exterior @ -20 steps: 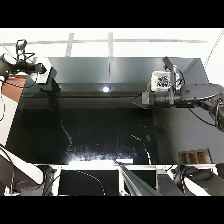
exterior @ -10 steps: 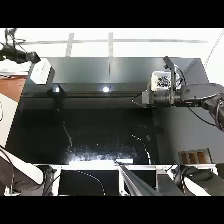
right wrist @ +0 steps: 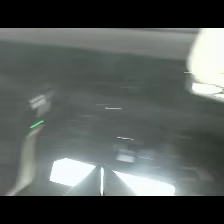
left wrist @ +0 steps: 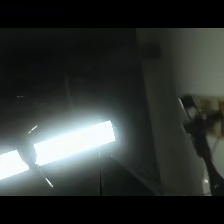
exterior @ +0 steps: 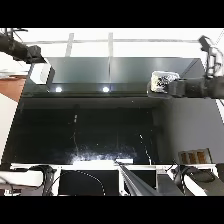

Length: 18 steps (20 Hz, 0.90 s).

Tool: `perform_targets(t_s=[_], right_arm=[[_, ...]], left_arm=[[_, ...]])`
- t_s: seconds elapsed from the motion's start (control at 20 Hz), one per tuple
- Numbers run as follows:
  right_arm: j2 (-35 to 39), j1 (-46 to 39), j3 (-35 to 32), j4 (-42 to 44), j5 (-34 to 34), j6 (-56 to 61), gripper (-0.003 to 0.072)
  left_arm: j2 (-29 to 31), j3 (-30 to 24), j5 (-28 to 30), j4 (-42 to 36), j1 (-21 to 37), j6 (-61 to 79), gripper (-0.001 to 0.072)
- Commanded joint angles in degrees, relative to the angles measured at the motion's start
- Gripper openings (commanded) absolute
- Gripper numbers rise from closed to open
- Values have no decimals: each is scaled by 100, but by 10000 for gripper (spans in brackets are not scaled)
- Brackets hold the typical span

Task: Fold the box and place the chain.

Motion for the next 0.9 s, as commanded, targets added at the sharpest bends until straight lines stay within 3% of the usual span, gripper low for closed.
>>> perform_targets(t_s=[0.0,0.15,0.3,0.5,0.85], right_arm=[[629,-79,-588,-1694,205,691,25],[774,-63,-1773,-1668,1113,984,25],[774,-63,-2531,-1659,1917,1152,24],[774,-63,-2562,-1668,1919,1145,24],[774,-63,-2562,-1668,1919,1147,24]], left_arm=[[1672,-2277,1674,-22,-804,-92,31],[3174,-4542,3067,-28,-1252,-96,31],[4203,-5888,3512,0,-1187,-94,32],[4811,-6415,3449,-4,-975,-96,33],[4809,-6424,3453,-225,-979,-114,33]])
